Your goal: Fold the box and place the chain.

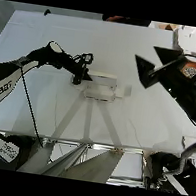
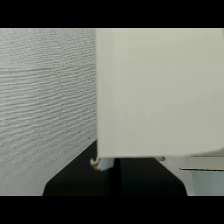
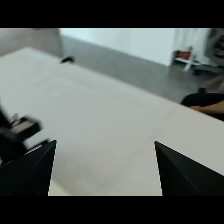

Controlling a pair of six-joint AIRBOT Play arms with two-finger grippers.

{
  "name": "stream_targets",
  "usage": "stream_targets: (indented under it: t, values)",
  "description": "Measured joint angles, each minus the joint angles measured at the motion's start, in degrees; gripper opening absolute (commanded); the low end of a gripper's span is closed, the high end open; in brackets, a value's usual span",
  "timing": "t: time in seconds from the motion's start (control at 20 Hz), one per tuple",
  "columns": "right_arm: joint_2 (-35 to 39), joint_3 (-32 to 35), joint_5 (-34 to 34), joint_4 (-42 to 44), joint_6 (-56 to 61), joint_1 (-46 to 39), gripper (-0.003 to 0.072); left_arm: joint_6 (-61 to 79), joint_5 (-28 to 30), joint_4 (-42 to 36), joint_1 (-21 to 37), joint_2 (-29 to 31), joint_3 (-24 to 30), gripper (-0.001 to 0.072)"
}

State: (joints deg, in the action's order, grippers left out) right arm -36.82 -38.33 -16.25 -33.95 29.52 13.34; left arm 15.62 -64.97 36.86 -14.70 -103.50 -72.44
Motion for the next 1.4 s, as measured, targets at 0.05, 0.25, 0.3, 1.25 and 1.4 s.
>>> stream_targets:
  t: [0.05,0.25,0.3,1.25,1.4]
  values:
    - [0.6,-0.2,-4.3,-2.5,0.0,0.0,0.0691,0.0,0.0,0.0,0.0,0.0,0.0,0.0014]
    - [1.7,-0.5,-19.5,-13.2,0.0,0.0,0.0691,0.0,0.0,0.0,0.0,0.0,0.0,0.0014]
    - [1.7,-0.5,-22.5,-16.1,0.0,0.0,0.0691,0.0,0.0,0.0,0.0,0.0,0.0,0.0014]
    - [-15.7,7.7,-24.0,-11.6,-35.7,-4.2,0.0663,0.0,0.0,0.0,0.0,0.0,0.0,0.0014]
    - [-20.2,9.0,-22.6,-2.8,-45.6,-6.8,0.0684,0.0,0.0,0.0,0.0,0.0,0.0,0.0014]
